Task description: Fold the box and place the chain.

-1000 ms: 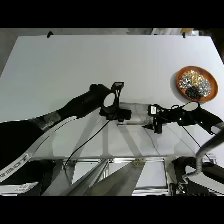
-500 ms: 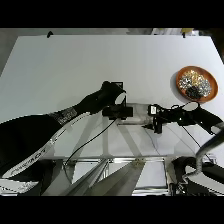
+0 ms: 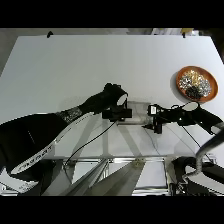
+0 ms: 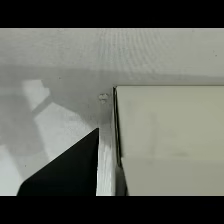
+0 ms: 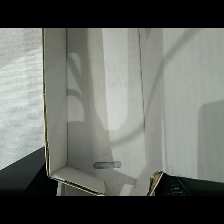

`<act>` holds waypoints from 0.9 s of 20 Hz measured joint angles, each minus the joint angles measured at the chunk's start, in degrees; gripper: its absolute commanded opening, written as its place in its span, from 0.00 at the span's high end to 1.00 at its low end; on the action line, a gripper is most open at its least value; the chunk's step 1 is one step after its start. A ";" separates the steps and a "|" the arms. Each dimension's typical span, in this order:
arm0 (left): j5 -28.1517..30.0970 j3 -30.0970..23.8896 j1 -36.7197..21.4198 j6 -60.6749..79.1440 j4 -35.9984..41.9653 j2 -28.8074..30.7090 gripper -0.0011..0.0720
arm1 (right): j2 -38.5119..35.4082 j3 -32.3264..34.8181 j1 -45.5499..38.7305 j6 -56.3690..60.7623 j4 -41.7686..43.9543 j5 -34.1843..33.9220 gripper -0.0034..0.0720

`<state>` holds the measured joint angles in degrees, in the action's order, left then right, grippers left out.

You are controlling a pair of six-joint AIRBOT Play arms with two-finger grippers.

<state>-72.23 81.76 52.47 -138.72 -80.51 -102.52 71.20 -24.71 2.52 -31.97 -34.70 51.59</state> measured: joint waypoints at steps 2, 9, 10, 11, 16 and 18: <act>-0.11 0.04 0.02 0.00 0.02 -0.31 0.87 | 0.00 0.00 0.00 0.00 0.00 0.00 0.43; -0.46 0.07 0.13 0.50 -0.76 -0.72 0.98 | 0.00 0.00 0.00 0.00 0.04 0.07 0.43; -0.48 0.04 0.13 0.52 -0.83 -0.79 0.97 | 0.00 0.00 0.00 0.00 0.04 0.07 0.43; -0.50 0.07 0.13 0.57 -0.92 -0.81 0.93 | 0.00 0.00 0.00 0.00 0.04 0.07 0.43; -0.76 0.04 0.13 0.94 -1.46 -0.83 0.76 | 0.02 0.00 0.00 0.00 0.00 0.00 0.43; -0.96 0.04 0.11 0.96 -1.66 -0.83 0.76 | 0.02 0.00 0.02 0.00 0.00 -0.02 0.43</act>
<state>-73.19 81.80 52.58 -137.75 -82.17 -103.35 71.22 -24.71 2.55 -31.97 -34.70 51.57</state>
